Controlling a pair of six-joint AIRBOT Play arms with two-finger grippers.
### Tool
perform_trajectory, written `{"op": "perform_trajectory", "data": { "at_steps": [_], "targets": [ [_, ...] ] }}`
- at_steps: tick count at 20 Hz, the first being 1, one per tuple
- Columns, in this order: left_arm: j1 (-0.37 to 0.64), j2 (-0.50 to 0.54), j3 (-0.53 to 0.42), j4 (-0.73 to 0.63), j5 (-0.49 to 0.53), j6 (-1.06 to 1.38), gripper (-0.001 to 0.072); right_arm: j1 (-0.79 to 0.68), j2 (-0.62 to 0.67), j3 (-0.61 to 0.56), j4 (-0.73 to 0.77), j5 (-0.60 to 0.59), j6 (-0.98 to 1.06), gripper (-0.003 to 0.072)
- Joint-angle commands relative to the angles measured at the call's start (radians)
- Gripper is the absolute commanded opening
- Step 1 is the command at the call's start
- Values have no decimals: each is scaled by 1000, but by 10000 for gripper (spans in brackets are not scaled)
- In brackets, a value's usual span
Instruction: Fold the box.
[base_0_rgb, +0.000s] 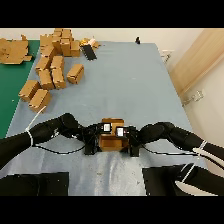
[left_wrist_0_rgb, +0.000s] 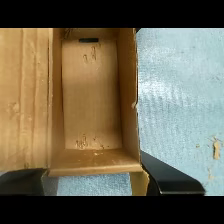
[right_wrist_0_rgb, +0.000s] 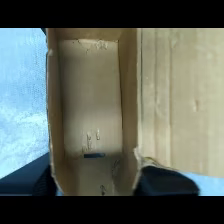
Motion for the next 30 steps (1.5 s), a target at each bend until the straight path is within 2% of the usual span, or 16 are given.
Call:
{"op": "perform_trajectory", "data": {
  "at_steps": [1, 3, 6, 8, 10, 12, 16, 17, 19, 20, 23, 24, 25, 26, 28, 30],
  "targets": [
    [0, 0, 0, 0, 0, -1, 409, -2, 3, 10, -39, -37, 6, 720],
    [0, 0, 0, 0, 1, -1, 408, -4, 24, 45, -76, -105, 38, 720],
    [0, 0, 0, 0, 0, -1, 408, -38, 71, 93, -232, -177, 168, 720],
    [0, 0, 0, 0, 0, -1, 409, -81, 128, 125, -388, -298, 311, 720],
    [0, 0, 0, 0, 1, -1, 409, -111, 199, 161, -442, -417, 454, 720],
    [0, 0, 0, 0, 0, -1, 408, -119, 280, 179, -370, -476, 647, 720],
    [0, 0, 0, 0, 0, -1, 408, -117, 396, 175, -9, -455, 981, 720],
    [0, 0, 0, 0, 0, -1, 408, -117, 408, 168, 20, -430, 1051, 663],
    [0, 0, 0, 0, 0, -1, 408, -117, 430, 134, 39, -381, 1245, 658],
    [0, 0, 0, 0, 0, -1, 408, -117, 438, 111, 57, -372, 1336, 605],
    [0, 0, 0, 0, 1, -1, 408, -112, 487, -5, 198, -317, 1389, 205],
    [-1, 0, 0, 0, 0, -1, 409, -105, 511, -48, 231, -296, 1391, 205],
    [-1, 0, 0, 0, 0, -1, 408, -98, 531, -82, 251, -297, 1404, 150],
    [0, 0, 0, 0, 1, -1, 408, -84, 550, -113, 262, -303, 1449, 1],
    [0, 0, 0, 0, 0, -1, 409, -74, 584, -160, 294, -299, 1489, 0],
    [0, 0, 0, 0, 1, -1, 408, -91, 584, -170, 338, -232, 1470, -2]
  ]
}}
